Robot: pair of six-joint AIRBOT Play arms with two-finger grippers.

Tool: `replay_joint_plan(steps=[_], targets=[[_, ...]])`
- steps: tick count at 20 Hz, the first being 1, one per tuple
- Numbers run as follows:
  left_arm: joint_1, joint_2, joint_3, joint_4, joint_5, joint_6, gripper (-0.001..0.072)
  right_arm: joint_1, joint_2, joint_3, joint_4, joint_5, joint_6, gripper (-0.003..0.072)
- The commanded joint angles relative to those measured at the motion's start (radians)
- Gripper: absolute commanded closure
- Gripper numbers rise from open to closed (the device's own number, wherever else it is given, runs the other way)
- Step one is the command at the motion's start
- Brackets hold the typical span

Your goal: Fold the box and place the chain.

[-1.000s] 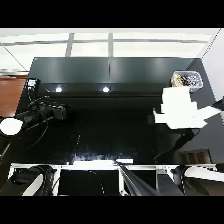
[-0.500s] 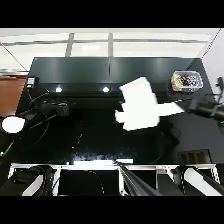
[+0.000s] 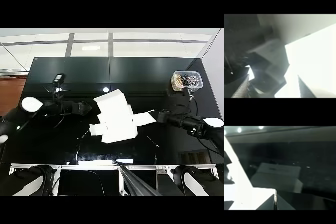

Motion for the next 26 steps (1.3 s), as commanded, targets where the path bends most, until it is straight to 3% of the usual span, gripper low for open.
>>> replay_joint_plan(steps=[1, 8, 12, 16, 17, 19, 20, 22, 26], targets=[[-0.003, -0.161, 0.109, -0.013, -0.171, 0.021, 0.0002, 0.082, 0.006, -0.009, 0.008, -0.074, 0.003, 0.0675], [0.011, -0.407, 0.208, -0.204, -0.401, 0.211, 0.0002, 0.092, 0.006, -0.008, 0.006, -0.076, 0.002, 0.0675], [0.011, -0.483, 0.235, -0.315, -0.425, 0.359, 0.0002, 0.093, 0.006, -0.008, 0.005, -0.077, 0.002, 0.0676], [-0.002, -0.544, 0.268, -0.353, -0.579, 0.525, 0.0028, 0.093, 0.006, -0.008, 0.005, -0.080, -0.002, 0.0676], [-0.008, -0.560, 0.280, -0.337, -0.592, 0.525, 0.0066, 0.093, 0.006, -0.008, 0.005, -0.083, -0.002, 0.0675], [-0.012, -0.578, 0.308, -0.296, -0.610, 0.544, 0.0231, 0.093, 0.006, -0.008, 0.005, -0.085, -0.002, 0.0676], [-0.012, -0.580, 0.317, -0.280, -0.616, 0.557, 0.0353, 0.093, 0.006, -0.008, 0.002, -0.084, -0.002, 0.0675], [-0.012, -0.580, 0.333, -0.244, -0.620, 0.571, 0.0384, 0.093, 0.006, -0.008, -0.007, -0.084, -0.002, 0.0675], [-0.012, -0.580, 0.344, -0.206, -0.620, 0.579, 0.0625, 0.093, 0.006, -0.008, -0.048, -0.084, -0.001, 0.0675]])
